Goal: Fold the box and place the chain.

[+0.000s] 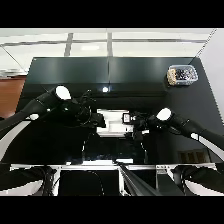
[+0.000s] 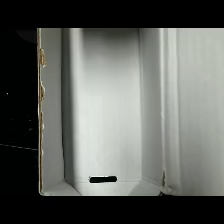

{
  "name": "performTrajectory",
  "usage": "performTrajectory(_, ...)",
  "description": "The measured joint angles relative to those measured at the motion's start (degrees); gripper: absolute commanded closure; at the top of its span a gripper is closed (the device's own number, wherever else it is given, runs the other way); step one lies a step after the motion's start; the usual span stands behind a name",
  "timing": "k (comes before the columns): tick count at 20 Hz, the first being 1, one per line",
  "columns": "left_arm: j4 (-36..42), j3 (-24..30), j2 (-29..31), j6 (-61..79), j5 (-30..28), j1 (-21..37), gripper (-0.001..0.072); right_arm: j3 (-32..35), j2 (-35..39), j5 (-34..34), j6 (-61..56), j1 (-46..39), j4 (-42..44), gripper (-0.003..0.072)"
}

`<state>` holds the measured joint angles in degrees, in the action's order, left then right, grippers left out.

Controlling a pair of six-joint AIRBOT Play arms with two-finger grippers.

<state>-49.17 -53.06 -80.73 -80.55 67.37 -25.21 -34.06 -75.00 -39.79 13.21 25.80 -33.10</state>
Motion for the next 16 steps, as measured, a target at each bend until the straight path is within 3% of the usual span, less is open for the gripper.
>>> performTrajectory(6, -10.82, -0.31, 0.00, -12.22, -4.94, -4.92, 0.0121, 0.00, 0.00, 0.00, -0.02, 0.00, 0.00, 0.0247)
performTrajectory(16, -29.64, -2.54, 0.00, -34.60, -6.67, -14.51, 0.0121, 0.00, 0.00, 0.00, 0.00, 0.00, 0.00, 0.0247)
